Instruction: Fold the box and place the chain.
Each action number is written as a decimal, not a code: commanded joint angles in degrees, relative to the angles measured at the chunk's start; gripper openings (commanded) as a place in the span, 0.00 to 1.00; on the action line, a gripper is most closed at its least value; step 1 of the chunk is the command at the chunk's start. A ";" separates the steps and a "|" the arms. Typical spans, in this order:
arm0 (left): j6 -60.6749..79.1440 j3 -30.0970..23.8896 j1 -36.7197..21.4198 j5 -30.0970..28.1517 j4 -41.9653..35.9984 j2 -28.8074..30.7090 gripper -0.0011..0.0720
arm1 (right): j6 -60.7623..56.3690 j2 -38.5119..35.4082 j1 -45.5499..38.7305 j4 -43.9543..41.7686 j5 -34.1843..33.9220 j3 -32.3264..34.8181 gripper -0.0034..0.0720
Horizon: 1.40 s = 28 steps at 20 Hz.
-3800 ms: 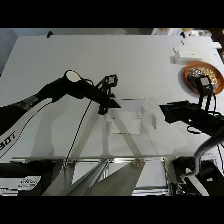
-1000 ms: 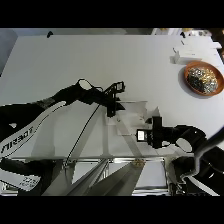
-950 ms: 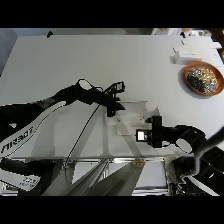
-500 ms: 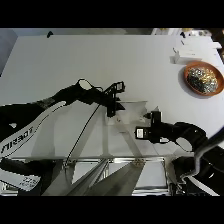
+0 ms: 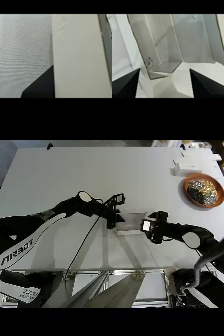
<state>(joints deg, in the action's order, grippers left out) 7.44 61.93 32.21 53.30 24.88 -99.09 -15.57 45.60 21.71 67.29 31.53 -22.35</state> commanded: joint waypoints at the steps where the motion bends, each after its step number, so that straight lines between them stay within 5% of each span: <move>1: 0.04 -0.02 0.02 0.07 0.02 -0.02 0.03 | 9.33 3.63 -4.42 -10.40 2.86 -1.92 0.98; 12: 0.04 -0.02 0.02 0.07 0.02 -0.02 0.03 | 27.74 11.87 -12.92 -25.79 9.75 -2.75 0.97; 28: 0.04 -0.02 0.02 0.07 0.02 -0.02 0.03 | 28.02 17.42 -12.83 -26.43 12.90 -2.86 0.96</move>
<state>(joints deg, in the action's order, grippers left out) 7.51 61.93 32.21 53.54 24.91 -99.11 12.43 62.94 8.82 39.44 43.11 -25.23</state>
